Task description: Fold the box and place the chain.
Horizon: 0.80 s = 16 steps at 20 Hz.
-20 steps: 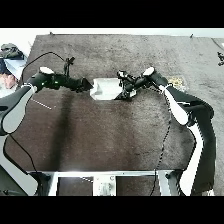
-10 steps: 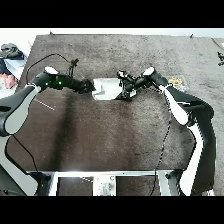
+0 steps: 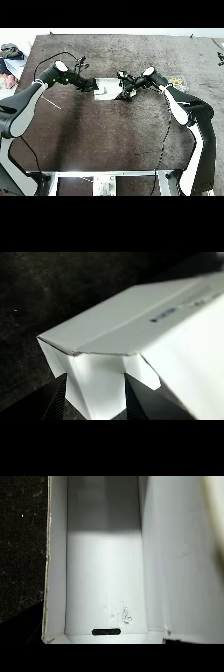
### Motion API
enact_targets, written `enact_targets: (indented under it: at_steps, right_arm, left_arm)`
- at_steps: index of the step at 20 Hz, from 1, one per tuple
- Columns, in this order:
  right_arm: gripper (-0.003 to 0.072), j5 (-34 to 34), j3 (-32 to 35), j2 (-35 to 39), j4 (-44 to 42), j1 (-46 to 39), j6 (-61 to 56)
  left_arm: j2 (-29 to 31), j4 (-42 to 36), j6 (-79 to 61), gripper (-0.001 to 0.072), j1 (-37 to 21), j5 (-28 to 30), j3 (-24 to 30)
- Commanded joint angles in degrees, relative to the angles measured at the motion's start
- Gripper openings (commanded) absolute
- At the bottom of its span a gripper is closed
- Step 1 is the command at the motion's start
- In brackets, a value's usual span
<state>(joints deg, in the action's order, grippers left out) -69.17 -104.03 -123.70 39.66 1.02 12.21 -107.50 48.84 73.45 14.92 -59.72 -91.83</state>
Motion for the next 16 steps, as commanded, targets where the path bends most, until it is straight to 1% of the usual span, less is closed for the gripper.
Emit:
enact_targets:
  at_steps: [1,5,8,9,11,14,16]
  right_arm:
    - [0.0279,0.0,0.0,0.0,0.0,0.0,0.0]
    - [0.0279,0.0,0.0,0.0,0.0,0.0,0.0]
    - [0.0279,0.0,0.0,0.0,0.0,0.0,0.0]
    - [0.0279,0.0,0.0,0.0,0.0,0.0,0.0]
    - [0.0279,0.0,0.0,0.0,0.0,0.0,0.0]
    - [0.0279,0.0,0.0,0.0,0.0,0.0,0.0]
    - [0.0279,0.0,0.0,0.0,0.0,0.0,0.0]
  left_arm:
    - [0.0,5.3,6.5,0.0388,1.9,2.8,-0.5]
    - [0.0,8.8,11.4,0.0388,2.7,3.9,-0.5]
    - [0.0,9.6,13.7,0.0388,2.8,4.0,-0.5]
    - [0.0,11.1,15.3,0.0388,3.2,4.2,-0.5]
    - [-0.1,16.5,20.4,0.0388,4.9,4.0,-1.1]
    - [-0.1,25.2,27.7,0.0387,7.3,2.4,-4.4]
    - [-1.1,29.8,32.1,0.0386,8.6,-2.0,-7.5]
